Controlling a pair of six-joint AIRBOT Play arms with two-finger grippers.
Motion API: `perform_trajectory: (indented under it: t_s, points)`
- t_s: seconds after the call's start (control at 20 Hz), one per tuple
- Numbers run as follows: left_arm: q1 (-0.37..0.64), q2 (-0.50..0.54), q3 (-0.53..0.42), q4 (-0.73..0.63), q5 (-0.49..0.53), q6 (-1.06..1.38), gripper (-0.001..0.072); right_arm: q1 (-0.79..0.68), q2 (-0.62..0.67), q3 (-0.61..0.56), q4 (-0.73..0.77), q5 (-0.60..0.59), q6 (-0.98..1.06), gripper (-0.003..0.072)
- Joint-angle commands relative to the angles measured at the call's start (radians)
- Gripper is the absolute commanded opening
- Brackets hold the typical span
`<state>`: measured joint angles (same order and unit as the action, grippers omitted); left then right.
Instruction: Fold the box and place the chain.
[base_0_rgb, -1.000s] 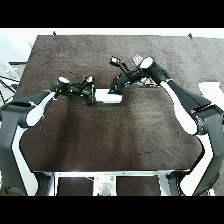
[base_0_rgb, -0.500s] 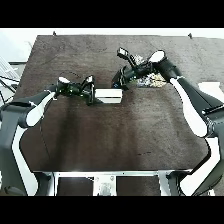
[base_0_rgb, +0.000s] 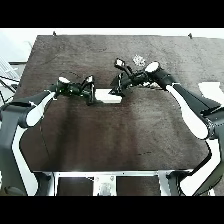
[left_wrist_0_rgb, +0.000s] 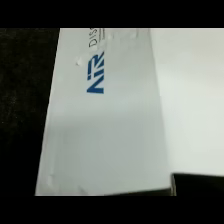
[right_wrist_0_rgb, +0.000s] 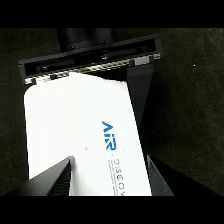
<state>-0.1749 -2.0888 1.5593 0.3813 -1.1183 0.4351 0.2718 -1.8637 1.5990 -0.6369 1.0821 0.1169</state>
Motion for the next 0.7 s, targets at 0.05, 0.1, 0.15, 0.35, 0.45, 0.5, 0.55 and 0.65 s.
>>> perform_trajectory:
  t_s: [0.05, 0.1, 0.15, 0.35, 0.45, 0.5, 0.55, 0.65]
  points:
    - [0.000, 0.000, 0.000, 0.000, 0.000, 0.000, 0.0357, 0.014, 0.001, -0.012, 0.000, -0.044, -0.041, 0.0568]
    - [0.000, 0.000, 0.000, 0.000, 0.000, 0.000, 0.0356, 0.014, 0.001, -0.012, 0.000, -0.042, -0.048, 0.0569]
    - [0.000, 0.000, 0.000, 0.000, 0.000, 0.000, 0.0357, 0.014, 0.002, -0.012, 0.000, -0.037, -0.050, 0.0568]
    - [0.000, 0.000, 0.000, 0.000, 0.000, 0.000, 0.0357, 0.013, 0.031, -0.028, 0.001, 0.031, -0.050, 0.0557]
    - [0.000, 0.000, 0.000, 0.000, 0.000, 0.000, 0.0357, 0.013, 0.039, -0.050, -0.003, 0.034, -0.056, 0.0464]
    - [0.000, 0.000, 0.000, 0.000, 0.000, 0.000, 0.0357, 0.013, 0.039, -0.062, -0.002, 0.033, -0.098, 0.0376]
    - [0.000, 0.000, 0.000, 0.000, 0.000, 0.000, 0.0357, 0.013, 0.037, -0.064, -0.002, 0.028, -0.125, 0.0335]
    - [0.000, 0.000, 0.000, 0.000, 0.000, 0.000, 0.0357, 0.013, 0.029, -0.064, -0.002, -0.009, -0.126, 0.0335]
